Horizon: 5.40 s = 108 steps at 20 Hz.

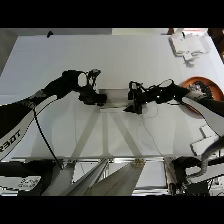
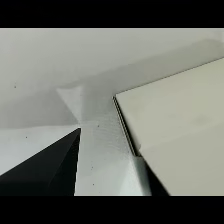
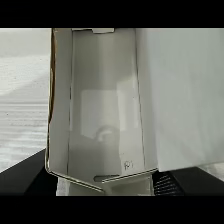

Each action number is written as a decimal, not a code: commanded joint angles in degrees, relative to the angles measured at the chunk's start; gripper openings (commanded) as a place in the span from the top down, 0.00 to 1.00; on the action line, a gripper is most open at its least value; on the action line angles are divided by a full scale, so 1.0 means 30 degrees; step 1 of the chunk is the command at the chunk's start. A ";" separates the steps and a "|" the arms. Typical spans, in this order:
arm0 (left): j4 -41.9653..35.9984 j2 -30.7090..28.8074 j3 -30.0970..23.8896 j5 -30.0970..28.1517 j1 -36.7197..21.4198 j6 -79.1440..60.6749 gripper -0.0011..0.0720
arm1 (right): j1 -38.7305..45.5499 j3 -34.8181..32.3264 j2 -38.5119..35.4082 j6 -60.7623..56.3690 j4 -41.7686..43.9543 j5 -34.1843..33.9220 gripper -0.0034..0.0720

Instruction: Fold the box and place the chain.

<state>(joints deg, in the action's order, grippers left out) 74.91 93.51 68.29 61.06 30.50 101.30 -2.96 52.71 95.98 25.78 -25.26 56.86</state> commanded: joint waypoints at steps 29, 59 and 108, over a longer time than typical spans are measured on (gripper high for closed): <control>0.2266 0.0860 0.1683 0.0685 0.2499 0.6237 0.36 | 0.0000 0.0007 -0.0007 -0.0015 -0.0007 -0.0022 0.27; -0.8772 -0.1290 -0.2004 0.0517 -0.5027 -3.1955 0.03 | 0.0000 0.0007 -0.0007 -0.0015 -0.0007 -0.0022 0.27; -1.4826 0.0925 -0.3526 -0.0357 -0.4772 -3.8767 0.03 | 0.0000 0.0007 -0.0007 -0.0015 -0.0007 -0.0022 0.27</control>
<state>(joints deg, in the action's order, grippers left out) 31.42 95.22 57.76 61.12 15.40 -14.98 -2.92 52.71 96.01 25.71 -25.28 56.64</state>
